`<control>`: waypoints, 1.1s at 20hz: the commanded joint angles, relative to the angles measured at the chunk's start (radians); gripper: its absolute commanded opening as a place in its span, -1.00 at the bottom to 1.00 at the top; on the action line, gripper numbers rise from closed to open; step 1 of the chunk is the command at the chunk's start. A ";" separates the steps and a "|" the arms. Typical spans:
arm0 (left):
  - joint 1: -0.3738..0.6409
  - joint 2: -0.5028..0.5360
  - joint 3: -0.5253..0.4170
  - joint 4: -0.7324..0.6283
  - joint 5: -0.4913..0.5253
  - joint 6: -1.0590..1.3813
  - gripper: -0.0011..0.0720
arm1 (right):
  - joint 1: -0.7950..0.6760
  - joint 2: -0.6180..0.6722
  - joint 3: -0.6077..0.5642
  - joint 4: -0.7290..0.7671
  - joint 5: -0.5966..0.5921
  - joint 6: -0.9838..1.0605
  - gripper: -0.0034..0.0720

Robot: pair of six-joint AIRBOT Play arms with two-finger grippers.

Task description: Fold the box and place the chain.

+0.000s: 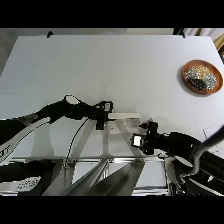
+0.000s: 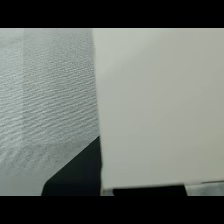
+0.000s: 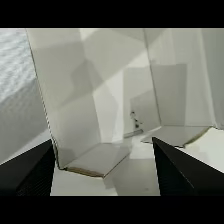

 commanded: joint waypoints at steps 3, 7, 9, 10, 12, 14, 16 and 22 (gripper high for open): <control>0.000 -0.001 0.001 0.000 0.000 0.000 -0.94 | -0.037 -0.001 0.048 0.001 -0.006 -0.008 0.81; 0.000 -0.001 0.000 0.000 0.000 0.000 -0.94 | -0.037 -0.002 0.052 0.015 -0.001 -0.008 0.81; 0.000 -0.001 0.001 0.000 0.000 0.000 -0.94 | -0.037 -0.002 0.052 0.016 -0.001 -0.008 0.81; 0.000 -0.001 0.001 0.000 0.000 0.000 -0.94 | -0.038 -0.001 0.052 0.032 -0.001 -0.008 0.81; 0.000 -0.001 0.001 0.000 0.000 0.000 -0.94 | -0.071 -0.002 0.052 0.122 0.001 -0.009 0.82; 0.000 -0.001 0.001 0.000 0.000 0.000 -0.94 | -0.135 -0.001 0.052 0.185 0.022 -0.077 0.82; 0.000 -0.001 0.001 0.000 0.000 0.000 -0.94 | -0.198 -0.001 0.052 0.266 0.019 -0.192 0.82; 0.000 -0.001 0.001 0.000 0.000 0.000 -0.94 | -0.271 -0.002 0.052 0.483 0.021 -0.497 0.90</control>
